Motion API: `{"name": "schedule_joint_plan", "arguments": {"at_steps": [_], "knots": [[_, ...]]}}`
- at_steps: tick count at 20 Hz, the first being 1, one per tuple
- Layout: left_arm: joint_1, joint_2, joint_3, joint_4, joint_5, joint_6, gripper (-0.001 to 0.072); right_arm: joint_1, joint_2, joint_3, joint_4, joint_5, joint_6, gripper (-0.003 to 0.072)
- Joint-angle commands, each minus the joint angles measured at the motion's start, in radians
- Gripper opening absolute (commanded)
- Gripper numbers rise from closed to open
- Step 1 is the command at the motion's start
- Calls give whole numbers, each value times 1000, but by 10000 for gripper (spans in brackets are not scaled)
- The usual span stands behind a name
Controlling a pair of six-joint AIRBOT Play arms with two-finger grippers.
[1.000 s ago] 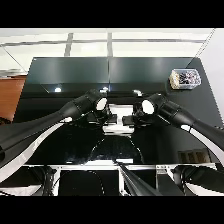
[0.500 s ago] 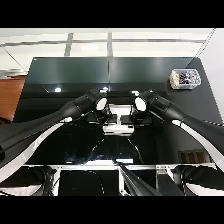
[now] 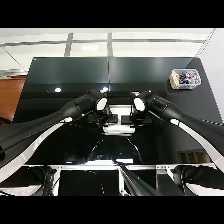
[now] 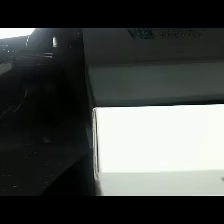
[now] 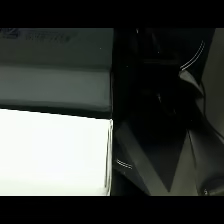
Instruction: Fold the box and place the chain.
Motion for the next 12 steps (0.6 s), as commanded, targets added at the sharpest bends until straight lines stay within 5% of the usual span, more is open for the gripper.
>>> {"name": "schedule_joint_plan", "arguments": {"at_steps": [1,4,5,9,10,11,12], "knots": [[0,0,0,2,0,0,29,1,0,1,5,-4,0,222],[0,0,0,2,0,0,30,1,-1,1,5,-6,5,226],[0,0,0,2,0,0,30,1,0,1,4,-6,3,16],[0,0,0,2,-1,0,30,-5,0,1,5,-9,3,16],[0,0,0,0,-3,0,30,-12,0,1,4,-5,3,53],[0,0,0,-1,-3,0,30,-21,3,1,2,3,2,295],[0,0,0,-1,-3,0,30,-28,8,1,2,9,-20,339]]}}
